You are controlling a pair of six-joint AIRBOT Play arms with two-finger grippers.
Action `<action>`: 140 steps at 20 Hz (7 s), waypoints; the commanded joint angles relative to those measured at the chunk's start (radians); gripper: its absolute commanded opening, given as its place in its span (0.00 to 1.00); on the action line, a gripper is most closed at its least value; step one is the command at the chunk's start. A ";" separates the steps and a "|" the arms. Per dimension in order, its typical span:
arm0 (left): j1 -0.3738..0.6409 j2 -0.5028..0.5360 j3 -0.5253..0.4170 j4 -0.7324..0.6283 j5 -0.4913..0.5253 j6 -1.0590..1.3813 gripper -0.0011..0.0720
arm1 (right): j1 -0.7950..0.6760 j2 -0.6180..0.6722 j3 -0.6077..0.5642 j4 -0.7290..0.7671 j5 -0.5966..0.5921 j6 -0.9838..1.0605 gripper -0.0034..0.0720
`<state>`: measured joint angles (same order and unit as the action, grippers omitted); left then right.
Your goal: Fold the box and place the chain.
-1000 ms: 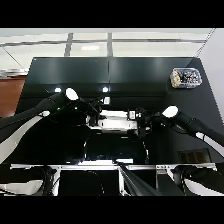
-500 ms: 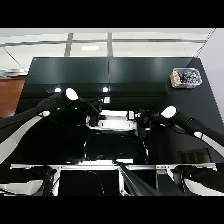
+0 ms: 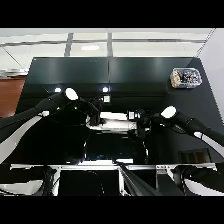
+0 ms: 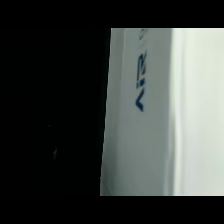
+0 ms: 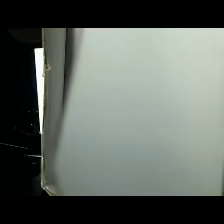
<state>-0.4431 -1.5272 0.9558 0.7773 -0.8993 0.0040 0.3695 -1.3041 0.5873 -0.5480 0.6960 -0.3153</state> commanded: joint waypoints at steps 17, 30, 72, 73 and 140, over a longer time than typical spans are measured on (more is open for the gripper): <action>0.039 0.280 -0.172 -0.230 -0.120 -0.615 0.05 | 0.001 0.000 0.000 -0.018 0.025 -0.014 0.66; 0.033 0.147 -0.184 -0.215 0.234 -0.513 0.05 | 0.001 0.000 0.000 -0.018 0.025 -0.014 0.66; -0.053 0.278 -0.222 0.100 0.034 -0.154 0.47 | 0.001 0.000 0.000 -0.018 0.025 -0.013 0.66; -0.054 0.278 -0.222 0.099 0.031 -0.154 0.47 | 0.001 0.000 0.000 -0.018 0.025 -0.013 0.66; 0.322 0.107 -0.243 -0.289 -0.288 -0.975 0.89 | 0.001 0.000 0.000 -0.011 0.014 -0.006 0.66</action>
<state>-0.1238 -1.4200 0.6899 0.5125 -1.1667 -0.9894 0.3695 -1.3041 0.5869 -0.5591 0.7086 -0.3222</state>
